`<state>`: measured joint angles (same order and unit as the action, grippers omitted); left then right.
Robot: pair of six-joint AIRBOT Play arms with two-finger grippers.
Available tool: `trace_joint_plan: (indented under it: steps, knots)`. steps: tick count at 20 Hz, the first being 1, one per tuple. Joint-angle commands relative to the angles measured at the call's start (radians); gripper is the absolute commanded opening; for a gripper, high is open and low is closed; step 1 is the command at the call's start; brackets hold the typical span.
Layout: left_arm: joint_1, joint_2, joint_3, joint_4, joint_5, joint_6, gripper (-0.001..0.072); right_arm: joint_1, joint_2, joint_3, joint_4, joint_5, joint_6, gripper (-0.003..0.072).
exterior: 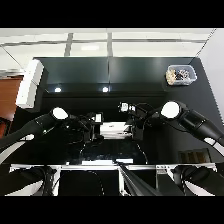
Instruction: Fold the box and place the chain.
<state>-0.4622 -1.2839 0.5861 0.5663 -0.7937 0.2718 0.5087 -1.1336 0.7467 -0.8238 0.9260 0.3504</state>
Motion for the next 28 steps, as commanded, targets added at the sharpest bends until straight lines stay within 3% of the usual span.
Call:
trace_joint_plan:
  steps: [1,16,20,23,24,25,26,28]
  knots:
    - [0.000,-0.001,0.000,0.000,0.000,0.001,0.0457,0.000,0.000,0.000,0.000,0.001,0.000,0.0317]
    - [0.000,-0.001,0.000,0.000,0.000,0.001,0.0457,0.000,0.000,-0.032,0.004,0.042,0.026,0.0316]
    - [0.000,-0.001,0.000,0.000,0.000,0.001,0.0458,-0.040,0.059,-0.004,0.004,0.107,0.229,0.0316]
    - [0.000,-0.001,0.000,0.000,0.000,0.001,0.0459,-0.116,0.089,-0.006,0.004,0.226,0.390,0.0315]
    - [0.000,-0.001,0.000,0.000,0.000,0.001,0.0459,-0.136,0.088,-0.015,0.005,0.266,0.446,0.0251]
    - [0.000,-0.001,0.000,0.000,0.000,0.001,0.0459,-0.148,0.088,-0.029,0.023,0.297,0.476,0.0069]
    - [0.000,-0.001,0.000,0.000,0.000,0.001,0.0459,-0.154,0.088,-0.047,0.068,0.310,0.481,0.0011]
    - [0.000,-0.001,0.000,0.000,0.000,0.001,0.0459,-0.153,0.086,-0.077,0.194,0.293,0.479,0.0011]
